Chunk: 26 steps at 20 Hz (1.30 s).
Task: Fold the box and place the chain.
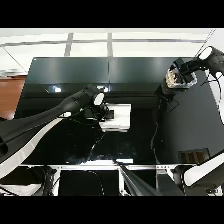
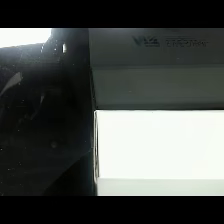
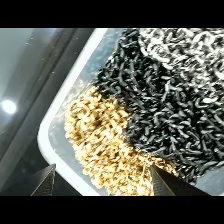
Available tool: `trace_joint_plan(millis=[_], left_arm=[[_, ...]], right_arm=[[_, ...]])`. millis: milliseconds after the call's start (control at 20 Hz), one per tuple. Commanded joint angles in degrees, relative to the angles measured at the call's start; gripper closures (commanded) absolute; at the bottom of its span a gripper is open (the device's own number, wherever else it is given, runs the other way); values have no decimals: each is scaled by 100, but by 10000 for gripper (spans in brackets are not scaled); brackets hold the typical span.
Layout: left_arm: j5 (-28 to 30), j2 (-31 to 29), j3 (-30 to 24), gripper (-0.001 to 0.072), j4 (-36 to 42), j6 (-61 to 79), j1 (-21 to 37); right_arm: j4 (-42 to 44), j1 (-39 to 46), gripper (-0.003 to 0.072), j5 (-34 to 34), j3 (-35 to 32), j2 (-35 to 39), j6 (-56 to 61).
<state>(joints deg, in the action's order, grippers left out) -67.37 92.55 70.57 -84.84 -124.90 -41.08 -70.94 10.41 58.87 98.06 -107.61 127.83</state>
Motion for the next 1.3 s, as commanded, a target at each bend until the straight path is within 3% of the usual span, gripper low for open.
trace_joint_plan(millis=[0, 350, 400, 450, 500, 550, 600, 650, 900, 1250], left_arm=[[11, 4, 0, 685, 4, 0, 4], [15, 4, 0, 685, 2, 0, 4], [24, 4, 0, 685, 4, 0, 4], [26, 4, 0, 685, 4, 0, 4], [24, 4, 0, 685, 4, 0, 4], [24, 4, 0, 685, 4, 0, 4], [26, 4, 0, 685, 4, 0, 4], [31, 4, 0, 685, 2, 0, 4], [140, 7, 0, 685, -4, 0, 4], [205, 7, 0, 685, 0, 2, 4]], right_arm=[[85, 50, 35, 50, 66, -46, 11], [74, 52, 43, -24, 76, -310, -79], [81, 48, 146, -48, 76, -341, -109], [74, 48, 148, -68, 76, -352, -153], [79, 48, 307, -74, 76, -352, -260], [90, 57, 395, -24, 83, -352, -348], [98, 61, 638, 103, 103, -341, -540], [92, 68, 673, 188, 125, -297, -719], [59, 142, 674, 592, 323, 450, -2046], [114, 127, 676, 682, 323, 2758, -3134]])
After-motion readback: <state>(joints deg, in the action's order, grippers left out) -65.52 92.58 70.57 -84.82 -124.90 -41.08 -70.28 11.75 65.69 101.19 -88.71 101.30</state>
